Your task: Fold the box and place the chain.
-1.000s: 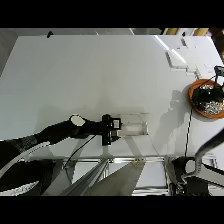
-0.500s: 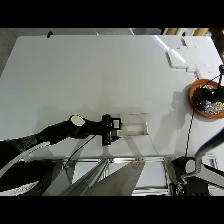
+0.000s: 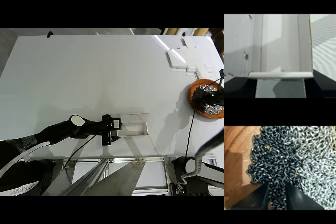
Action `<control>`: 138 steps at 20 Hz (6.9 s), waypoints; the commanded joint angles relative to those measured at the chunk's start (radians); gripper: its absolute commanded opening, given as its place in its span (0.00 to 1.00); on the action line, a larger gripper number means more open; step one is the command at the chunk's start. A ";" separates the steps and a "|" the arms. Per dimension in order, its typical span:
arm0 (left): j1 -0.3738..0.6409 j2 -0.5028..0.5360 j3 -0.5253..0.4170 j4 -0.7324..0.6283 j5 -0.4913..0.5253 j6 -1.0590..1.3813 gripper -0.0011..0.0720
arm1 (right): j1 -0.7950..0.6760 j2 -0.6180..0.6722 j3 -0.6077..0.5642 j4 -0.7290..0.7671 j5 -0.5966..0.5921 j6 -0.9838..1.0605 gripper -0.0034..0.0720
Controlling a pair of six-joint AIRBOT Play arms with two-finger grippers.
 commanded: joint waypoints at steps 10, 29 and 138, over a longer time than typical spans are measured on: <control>0.000 0.000 0.000 0.000 0.000 0.000 0.39 | 0.010 0.058 0.000 0.035 0.021 -0.006 0.07; 0.000 0.000 0.000 0.000 0.000 0.000 0.39 | 0.673 0.818 0.000 0.352 0.628 -0.180 0.07; 0.000 0.000 0.000 0.000 0.000 0.000 0.39 | 0.928 0.573 -0.238 0.689 0.286 -1.459 0.23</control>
